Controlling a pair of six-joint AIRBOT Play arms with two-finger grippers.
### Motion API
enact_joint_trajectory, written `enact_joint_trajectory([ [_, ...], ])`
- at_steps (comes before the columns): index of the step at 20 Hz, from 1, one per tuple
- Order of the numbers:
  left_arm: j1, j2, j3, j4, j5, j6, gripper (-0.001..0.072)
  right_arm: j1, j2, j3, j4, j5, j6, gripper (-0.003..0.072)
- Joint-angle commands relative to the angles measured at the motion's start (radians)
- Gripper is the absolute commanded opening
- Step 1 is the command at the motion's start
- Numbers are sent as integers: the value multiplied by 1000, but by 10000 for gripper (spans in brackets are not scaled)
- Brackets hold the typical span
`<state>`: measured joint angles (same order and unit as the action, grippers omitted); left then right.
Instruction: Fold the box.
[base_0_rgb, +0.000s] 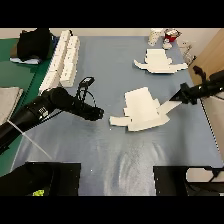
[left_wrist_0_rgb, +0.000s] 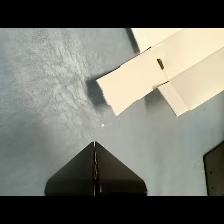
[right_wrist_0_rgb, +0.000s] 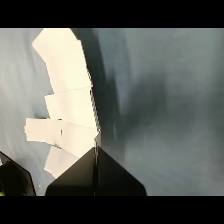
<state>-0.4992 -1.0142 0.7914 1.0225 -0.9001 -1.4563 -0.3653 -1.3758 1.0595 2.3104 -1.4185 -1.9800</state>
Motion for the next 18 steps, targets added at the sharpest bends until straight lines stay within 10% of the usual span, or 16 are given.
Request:
enact_joint_trajectory([
  [1,16,53,-15,-48,-143,55,13,48,296,-385,0,159,55,0],
  [3,16,92,-38,-56,-166,55,14,61,453,-576,-2,249,90,4],
  [5,16,99,-38,-56,-165,55,14,64,519,-664,-23,274,97,353],
  [6,16,98,-38,-56,-164,55,15,64,518,-668,-57,254,105,371],
  [10,16,98,-38,-56,-156,55,18,67,452,-656,-91,187,86,292],
  [11,16,98,-38,-56,-154,59,119,73,427,-648,-68,171,49,293],
  [12,16,98,-38,-56,-157,62,485,81,402,-639,-40,157,18,293],
  [13,16,98,-38,-57,-157,62,589,88,380,-628,-21,153,2,292],
  [18,16,98,-38,-61,-158,57,584,101,336,-605,11,136,-63,116],
])
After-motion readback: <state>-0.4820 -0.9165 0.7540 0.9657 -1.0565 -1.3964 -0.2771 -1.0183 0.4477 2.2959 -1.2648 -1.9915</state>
